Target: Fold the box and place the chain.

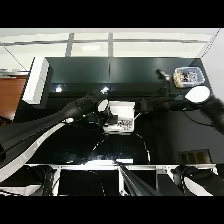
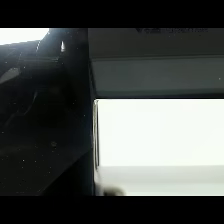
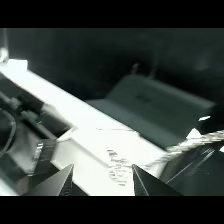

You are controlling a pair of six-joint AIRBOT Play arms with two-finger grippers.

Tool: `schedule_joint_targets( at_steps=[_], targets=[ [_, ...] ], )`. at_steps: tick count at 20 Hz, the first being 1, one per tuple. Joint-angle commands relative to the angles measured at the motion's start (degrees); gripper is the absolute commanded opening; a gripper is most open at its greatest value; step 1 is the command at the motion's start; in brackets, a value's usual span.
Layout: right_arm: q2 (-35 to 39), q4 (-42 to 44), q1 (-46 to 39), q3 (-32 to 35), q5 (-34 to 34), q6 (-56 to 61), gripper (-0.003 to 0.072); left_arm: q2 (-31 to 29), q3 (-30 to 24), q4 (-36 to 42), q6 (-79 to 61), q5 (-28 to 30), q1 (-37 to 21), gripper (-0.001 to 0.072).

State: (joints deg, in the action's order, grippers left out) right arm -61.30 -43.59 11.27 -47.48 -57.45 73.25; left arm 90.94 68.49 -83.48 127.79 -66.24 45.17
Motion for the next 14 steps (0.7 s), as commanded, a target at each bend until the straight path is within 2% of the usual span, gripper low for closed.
schedule_joint_targets(
  at_steps=[1, 4, 5, 6, 7, 12, 14],
  targets=[
    [4.79, -9.84, -10.12, -0.13, -2.25, -4.11, 0.0433, 0.00, 0.04, 0.00, -0.02, -0.04, -0.04, 0.0030],
    [5.62, -19.85, -13.22, 3.82, 3.63, -16.94, 0.0434, 0.00, 0.04, 0.00, -0.04, 0.00, -0.04, 0.0030],
    [5.16, -21.22, -13.00, 5.55, 6.93, -22.29, 0.0475, 0.00, 0.04, 0.00, -0.02, 0.02, -0.04, 0.0030],
    [4.37, -21.55, -12.90, 7.08, 10.34, -27.21, 0.0691, 0.00, 0.04, 0.00, -0.04, 0.02, -0.04, 0.0030],
    [3.26, -21.46, -12.52, 7.93, 13.18, -30.45, 0.0714, 0.00, 0.02, 0.00, -0.02, -0.02, -0.04, 0.0030],
    [-4.33, -21.64, -11.47, 8.00, 29.70, -41.57, 0.0710, 0.00, 0.02, 0.00, -0.04, -0.02, -0.04, 0.0030],
    [-6.29, -21.46, -12.37, 7.93, 30.95, -43.76, 0.0709, 0.00, 0.02, -0.02, -0.02, -0.02, -0.04, 0.0030]
  ],
)
